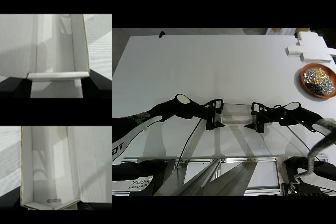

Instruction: Fold the box and place the chain.

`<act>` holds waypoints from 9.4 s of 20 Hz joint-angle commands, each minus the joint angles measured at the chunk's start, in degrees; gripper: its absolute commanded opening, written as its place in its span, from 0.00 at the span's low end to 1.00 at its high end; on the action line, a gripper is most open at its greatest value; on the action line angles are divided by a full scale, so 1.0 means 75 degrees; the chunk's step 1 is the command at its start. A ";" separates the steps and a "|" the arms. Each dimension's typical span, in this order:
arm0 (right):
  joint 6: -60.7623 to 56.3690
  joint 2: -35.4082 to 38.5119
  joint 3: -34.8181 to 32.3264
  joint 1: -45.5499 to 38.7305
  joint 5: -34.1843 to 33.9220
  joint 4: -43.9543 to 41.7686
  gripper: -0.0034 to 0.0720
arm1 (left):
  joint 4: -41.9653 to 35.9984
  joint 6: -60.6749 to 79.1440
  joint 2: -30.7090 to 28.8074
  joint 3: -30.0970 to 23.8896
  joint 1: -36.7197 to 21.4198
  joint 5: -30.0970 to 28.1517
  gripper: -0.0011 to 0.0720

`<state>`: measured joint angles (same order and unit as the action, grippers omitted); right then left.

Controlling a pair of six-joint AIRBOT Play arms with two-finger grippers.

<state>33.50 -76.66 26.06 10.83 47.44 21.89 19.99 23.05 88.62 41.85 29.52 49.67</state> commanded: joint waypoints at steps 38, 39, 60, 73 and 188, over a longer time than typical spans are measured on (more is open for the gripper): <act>-0.4459 0.4074 0.0000 -0.0833 0.1644 0.2296 0.07 | 0.0029 -0.0017 0.0006 -0.0006 0.0009 0.0000 0.29; -0.4409 0.4045 0.0000 -0.0787 0.1577 0.1804 0.06 | 0.0029 -0.0020 0.0006 -0.0006 0.0009 0.0006 0.29; -0.5948 0.2180 0.0332 0.0586 -0.1256 -0.0341 0.06 | 0.0029 -0.0017 0.0006 -0.0006 0.0015 0.0006 0.29; -0.4470 0.3107 0.0198 0.0586 0.0350 0.5741 0.38 | 0.0029 -0.0017 0.0006 -0.0006 0.0015 0.0006 0.29; -1.2453 0.2270 -0.0501 -0.1198 0.0807 0.1763 0.28 | 0.0029 -0.0020 0.0006 -0.0006 0.0015 0.0009 0.29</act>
<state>-61.19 -60.95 22.26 1.26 52.14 37.60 20.21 22.90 88.66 41.80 29.61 49.76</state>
